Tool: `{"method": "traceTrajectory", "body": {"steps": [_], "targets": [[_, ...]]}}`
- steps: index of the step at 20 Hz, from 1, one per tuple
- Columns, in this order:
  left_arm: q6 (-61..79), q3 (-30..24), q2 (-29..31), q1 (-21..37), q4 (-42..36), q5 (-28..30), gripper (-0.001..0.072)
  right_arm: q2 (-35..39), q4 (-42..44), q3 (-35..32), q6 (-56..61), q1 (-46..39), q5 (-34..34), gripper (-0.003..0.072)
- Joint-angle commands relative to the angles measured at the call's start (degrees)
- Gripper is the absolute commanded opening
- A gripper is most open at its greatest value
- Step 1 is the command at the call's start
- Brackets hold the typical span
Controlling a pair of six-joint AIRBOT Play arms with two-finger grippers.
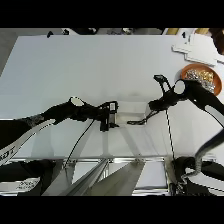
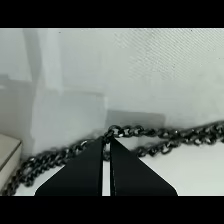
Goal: Fold the box and place the chain.
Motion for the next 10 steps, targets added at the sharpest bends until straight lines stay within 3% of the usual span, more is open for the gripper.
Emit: {"method": "traceTrajectory", "body": {"steps": [1,5,10], "targets": [[0.02,0.02,0.00,0.00,0.02,0.02,0.0083,6.49,0.42,0.04,-0.26,0.00,3.28,0.0017],[0.02,0.02,0.00,0.00,0.02,0.02,0.0083,17.77,2.05,0.04,-1.44,2.58,7.89,0.0017],[0.02,0.02,0.00,0.00,0.02,0.02,0.0083,25.55,10.21,0.04,-1.77,10.49,4.57,0.0017]]}}
